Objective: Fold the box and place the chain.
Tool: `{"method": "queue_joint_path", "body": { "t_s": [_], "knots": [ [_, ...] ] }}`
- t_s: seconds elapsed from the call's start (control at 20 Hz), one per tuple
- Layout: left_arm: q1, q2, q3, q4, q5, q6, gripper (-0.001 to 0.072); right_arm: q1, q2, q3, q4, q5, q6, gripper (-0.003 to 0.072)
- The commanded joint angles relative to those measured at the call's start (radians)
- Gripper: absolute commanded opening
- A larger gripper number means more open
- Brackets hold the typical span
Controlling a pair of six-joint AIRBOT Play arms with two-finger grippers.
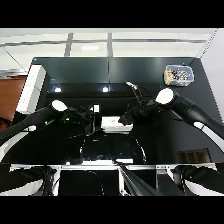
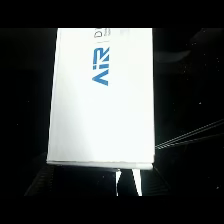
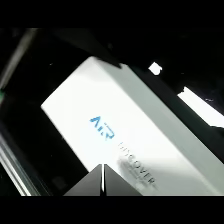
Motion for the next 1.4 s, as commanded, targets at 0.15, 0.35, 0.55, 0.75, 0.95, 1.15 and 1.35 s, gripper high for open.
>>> {"method": "queue_joint_path", "body": {
  "t_s": [0.15, 0.35, 0.55, 0.75, 0.95, 1.15, 1.35],
  "knots": [
    [0.000, 0.000, 0.000, 0.000, 0.001, 0.000, 0.0350, 0.006, -0.080, -0.018, 0.006, -0.086, 0.071, 0.0018],
    [0.000, 0.000, 0.000, -0.001, 0.000, -0.001, 0.0350, 0.006, -0.080, -0.018, -0.001, -0.110, 0.071, 0.0018],
    [0.000, 0.000, 0.000, -0.031, -0.003, -0.001, 0.0351, -0.023, -0.012, 0.027, 0.036, -0.061, 0.013, 0.0018],
    [0.000, 0.016, 0.001, -0.029, 0.002, -0.002, 0.0711, -0.161, 0.203, 0.068, -0.069, -0.032, 0.009, 0.0018],
    [0.001, 0.130, 0.032, 0.076, -0.011, -0.081, 0.0711, -0.352, 0.359, 0.067, -0.256, 0.131, 0.102, 0.0018],
    [-0.068, 0.167, 0.102, 0.038, -0.010, -0.122, 0.0709, -0.430, 0.376, 0.043, -0.286, 0.164, 0.162, 0.0018],
    [-0.224, -0.012, 0.267, 0.085, 0.006, -0.326, 0.0709, -0.428, 0.375, 0.000, -0.225, 0.107, 0.166, 0.0018]
  ]
}}
